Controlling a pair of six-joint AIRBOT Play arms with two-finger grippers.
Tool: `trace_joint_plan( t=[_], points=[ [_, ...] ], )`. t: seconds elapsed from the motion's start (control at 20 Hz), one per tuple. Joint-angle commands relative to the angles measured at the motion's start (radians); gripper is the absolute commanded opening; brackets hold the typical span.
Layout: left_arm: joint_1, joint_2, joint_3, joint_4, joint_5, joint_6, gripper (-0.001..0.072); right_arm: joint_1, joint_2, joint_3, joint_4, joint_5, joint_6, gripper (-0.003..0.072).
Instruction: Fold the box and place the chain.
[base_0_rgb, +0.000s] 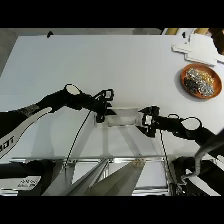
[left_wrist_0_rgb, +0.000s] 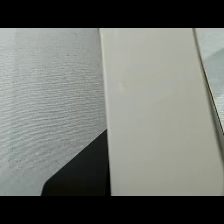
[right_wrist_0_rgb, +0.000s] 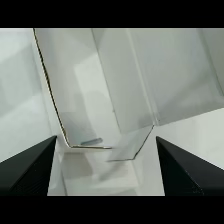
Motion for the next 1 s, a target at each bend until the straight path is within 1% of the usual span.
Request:
trace_joint_plan(
  t=[0.0,0.1,0.3,0.55,0.7,0.95],
  points=[
    [0.0,0.0,0.0,0.0,0.0,0.0,0.001,-0.039,-0.022,0.001,0.069,0.09,-0.109,0.0694],
    [0.0,0.0,0.0,0.0,0.0,0.0,0.001,-0.039,-0.057,0.003,0.117,0.12,-0.16,0.0694],
    [0.0,0.0,0.0,0.0,0.0,0.0,0.001,-0.039,-0.128,0.031,0.153,0.133,-0.164,0.0694],
    [0.0,0.0,0.0,0.0,0.0,0.0,0.001,-0.106,-0.237,0.08,0.164,0.251,-0.145,0.0694],
    [0.0,0.0,0.0,0.0,0.0,0.0,0.001,-0.126,-0.294,0.087,0.156,0.26,-0.146,0.0694],
    [0.0,0.0,0.0,0.0,0.0,0.0,0.001,-0.128,-0.352,0.122,0.115,0.266,-0.152,0.0693]
  ],
)
